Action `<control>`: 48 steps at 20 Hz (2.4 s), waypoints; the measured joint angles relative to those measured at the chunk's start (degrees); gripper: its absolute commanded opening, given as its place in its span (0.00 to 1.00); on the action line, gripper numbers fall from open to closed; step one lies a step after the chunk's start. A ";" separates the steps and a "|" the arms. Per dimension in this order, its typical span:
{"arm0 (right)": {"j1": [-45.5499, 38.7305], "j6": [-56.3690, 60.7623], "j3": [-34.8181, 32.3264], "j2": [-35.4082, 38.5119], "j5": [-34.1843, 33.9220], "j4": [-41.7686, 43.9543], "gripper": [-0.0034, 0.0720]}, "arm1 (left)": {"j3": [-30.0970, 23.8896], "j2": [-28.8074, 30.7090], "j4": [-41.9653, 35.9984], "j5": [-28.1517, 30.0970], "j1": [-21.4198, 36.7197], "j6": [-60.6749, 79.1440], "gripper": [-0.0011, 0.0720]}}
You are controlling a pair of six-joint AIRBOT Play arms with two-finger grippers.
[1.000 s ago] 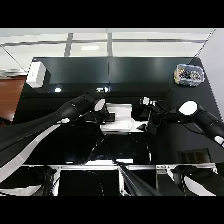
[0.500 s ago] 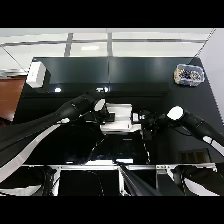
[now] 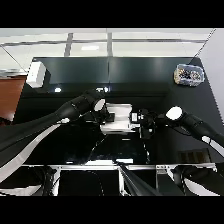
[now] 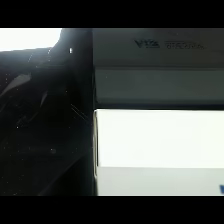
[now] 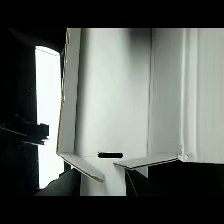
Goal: Fold the box and place the chain.
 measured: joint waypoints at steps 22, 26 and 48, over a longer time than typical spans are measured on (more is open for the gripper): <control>1.18 1.86 -0.04 -4.94 -3.78 13.88 0.35 | 0.00 0.00 0.00 0.07 0.02 -0.09 0.05; 1.22 2.64 -0.04 -4.98 -4.26 13.99 0.06 | 0.00 0.00 0.02 0.09 0.02 -0.09 0.05; -34.67 67.82 -9.25 -2.84 18.95 6.71 0.05 | 0.00 0.00 -0.02 1.05 0.13 0.00 0.05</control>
